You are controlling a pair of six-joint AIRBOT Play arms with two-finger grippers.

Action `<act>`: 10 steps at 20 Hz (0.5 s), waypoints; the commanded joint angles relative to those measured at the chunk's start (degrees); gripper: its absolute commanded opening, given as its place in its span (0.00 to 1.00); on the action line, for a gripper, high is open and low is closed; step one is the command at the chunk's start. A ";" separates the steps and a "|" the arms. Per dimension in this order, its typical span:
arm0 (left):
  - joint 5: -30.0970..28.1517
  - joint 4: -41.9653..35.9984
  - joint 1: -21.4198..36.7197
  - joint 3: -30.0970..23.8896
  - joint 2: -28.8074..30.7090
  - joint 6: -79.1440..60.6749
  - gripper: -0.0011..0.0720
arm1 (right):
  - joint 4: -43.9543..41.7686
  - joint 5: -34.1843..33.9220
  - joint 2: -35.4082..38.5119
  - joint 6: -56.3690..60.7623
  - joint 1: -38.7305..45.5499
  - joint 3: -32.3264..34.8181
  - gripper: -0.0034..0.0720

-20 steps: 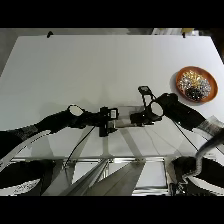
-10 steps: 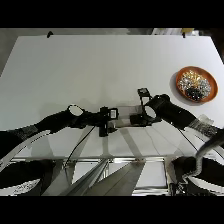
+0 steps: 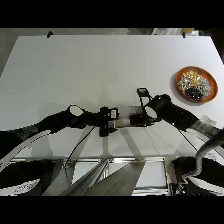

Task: Fold the box and place the chain.

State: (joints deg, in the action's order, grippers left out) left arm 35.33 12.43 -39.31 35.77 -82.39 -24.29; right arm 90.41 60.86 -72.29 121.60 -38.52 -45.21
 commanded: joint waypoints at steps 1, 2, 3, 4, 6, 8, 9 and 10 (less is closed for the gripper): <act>0.07 0.02 -0.02 0.07 0.02 0.09 0.51 | 5.07 6.19 5.66 -5.05 1.81 -0.02 0.66; 0.07 0.02 0.00 0.07 0.02 0.09 0.51 | 5.35 8.02 7.76 -6.88 2.89 -0.02 0.66; 0.07 0.02 -0.02 0.07 0.02 0.09 0.51 | 5.27 10.16 10.08 -9.31 4.17 -0.15 0.66; 0.07 0.00 -0.02 0.04 0.02 0.09 0.51 | 5.22 12.02 12.00 -11.96 5.40 -0.63 0.66; 0.07 0.02 -0.02 0.07 0.02 0.09 0.51 | 5.22 13.38 14.58 -16.70 8.59 -3.58 0.65; 0.07 0.00 -0.02 0.07 0.02 0.09 0.51 | 4.63 12.72 14.16 -19.98 13.38 -8.57 0.53; 0.04 0.00 -0.02 0.07 0.02 0.09 0.51 | 3.28 12.52 13.60 -22.60 16.09 -11.39 0.53; 0.09 0.02 -0.02 0.07 0.04 0.09 0.51 | 1.60 12.61 13.03 -25.53 18.80 -14.01 0.53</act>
